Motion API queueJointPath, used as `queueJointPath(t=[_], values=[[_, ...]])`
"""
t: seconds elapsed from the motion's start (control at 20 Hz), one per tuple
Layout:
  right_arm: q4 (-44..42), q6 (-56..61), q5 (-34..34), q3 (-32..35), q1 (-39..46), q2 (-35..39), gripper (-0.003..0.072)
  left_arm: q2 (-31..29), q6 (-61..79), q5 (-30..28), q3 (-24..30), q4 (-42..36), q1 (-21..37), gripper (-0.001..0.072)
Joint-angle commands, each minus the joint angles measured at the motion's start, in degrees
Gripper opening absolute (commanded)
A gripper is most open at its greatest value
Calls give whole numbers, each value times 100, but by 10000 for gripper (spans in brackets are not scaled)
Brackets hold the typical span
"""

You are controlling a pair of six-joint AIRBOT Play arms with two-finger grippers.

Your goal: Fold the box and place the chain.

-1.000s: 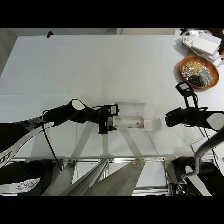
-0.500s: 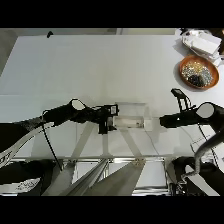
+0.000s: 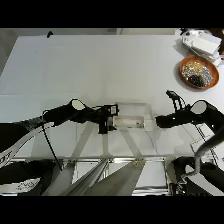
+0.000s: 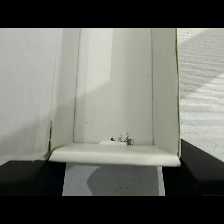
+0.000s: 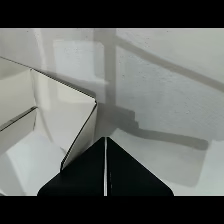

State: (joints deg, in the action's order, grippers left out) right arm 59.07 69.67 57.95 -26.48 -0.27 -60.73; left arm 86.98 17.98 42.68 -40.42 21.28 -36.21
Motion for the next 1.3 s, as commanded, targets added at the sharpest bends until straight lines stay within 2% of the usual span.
queueJointPath(t=[0.0, 0.1, 0.4, 0.75, 0.95, 1.1, 1.25], values=[[-643, -439, 127, 0, -2, -59, 19, -4, 2, -2, -2, 2, 4, 476], [-1073, -570, 142, -2, -2, -57, 257, -4, 2, -2, -2, 2, 4, 476], [-1252, -573, 426, -4, -2, -44, 260, -4, 0, 0, -2, 2, 4, 476], [-1451, -568, 647, -42, -7, 546, 235, -4, 0, -2, -2, 2, 4, 476], [-1447, -566, 433, -42, -459, 540, 239, -4, 0, -2, -2, 2, 4, 476], [-1436, -396, 92, -44, -765, 470, 368, -4, 2, -2, -2, 2, 4, 476], [-1399, -48, -310, -55, -1036, 470, 389, -4, 2, 0, -2, 2, 4, 476]])
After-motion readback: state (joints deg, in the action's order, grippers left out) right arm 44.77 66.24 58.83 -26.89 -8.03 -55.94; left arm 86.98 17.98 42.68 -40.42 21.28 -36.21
